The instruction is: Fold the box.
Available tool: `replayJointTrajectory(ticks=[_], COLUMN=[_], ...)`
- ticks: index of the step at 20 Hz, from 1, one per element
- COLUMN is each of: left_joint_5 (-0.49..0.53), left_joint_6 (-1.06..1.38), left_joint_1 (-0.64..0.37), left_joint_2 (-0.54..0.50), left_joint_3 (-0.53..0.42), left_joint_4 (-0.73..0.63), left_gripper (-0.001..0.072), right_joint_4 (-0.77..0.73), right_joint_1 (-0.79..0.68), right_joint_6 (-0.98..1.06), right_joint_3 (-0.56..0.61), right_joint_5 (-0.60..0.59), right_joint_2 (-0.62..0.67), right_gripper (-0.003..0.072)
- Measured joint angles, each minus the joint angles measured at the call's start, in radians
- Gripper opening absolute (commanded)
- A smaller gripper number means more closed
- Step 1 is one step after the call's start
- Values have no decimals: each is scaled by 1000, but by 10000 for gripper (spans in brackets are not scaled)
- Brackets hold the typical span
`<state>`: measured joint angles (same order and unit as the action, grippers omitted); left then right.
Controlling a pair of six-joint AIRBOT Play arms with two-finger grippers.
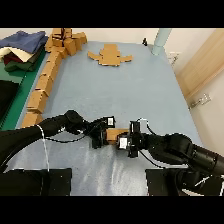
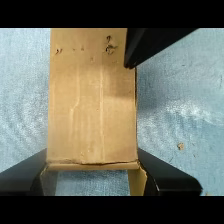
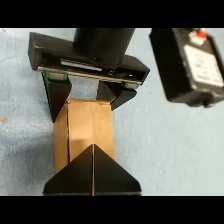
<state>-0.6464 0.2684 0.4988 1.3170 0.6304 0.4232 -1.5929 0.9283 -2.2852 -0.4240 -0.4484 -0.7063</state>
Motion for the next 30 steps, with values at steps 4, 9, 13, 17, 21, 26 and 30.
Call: replayJointTrajectory(ticks=[4, 9, 13, 17, 21, 26, 30], left_joint_5=[0, 0, 0, 0, 0, 0, 0], left_joint_6=[0, 0, 0, 0, 0, 0, 0], left_joint_1=[0, 0, 0, 0, 0, 0, 0], left_joint_2=[0, 0, 0, 0, 0, 0, 0], left_joint_3=[0, 0, 0, 0, 0, 0, 0], left_joint_4=[0, 0, 0, 0, 0, 0, 0], left_gripper=[414, 414, 414, 413, 414, 414, 414], right_joint_4=[0, -7, -15, -19, -20, -20, -20], right_joint_1=[0, 37, 64, 72, 74, 74, 74], right_joint_6=[0, 0, 0, 0, 0, 0, 0], right_joint_3=[0, 0, 0, 0, 0, -10, -15], right_joint_5=[20, 83, 108, 116, 119, 127, 126], right_joint_2=[-22, -100, -130, -146, -158, -155, -158], right_gripper=[5, 5, 5, 5, 5, 5, 5])
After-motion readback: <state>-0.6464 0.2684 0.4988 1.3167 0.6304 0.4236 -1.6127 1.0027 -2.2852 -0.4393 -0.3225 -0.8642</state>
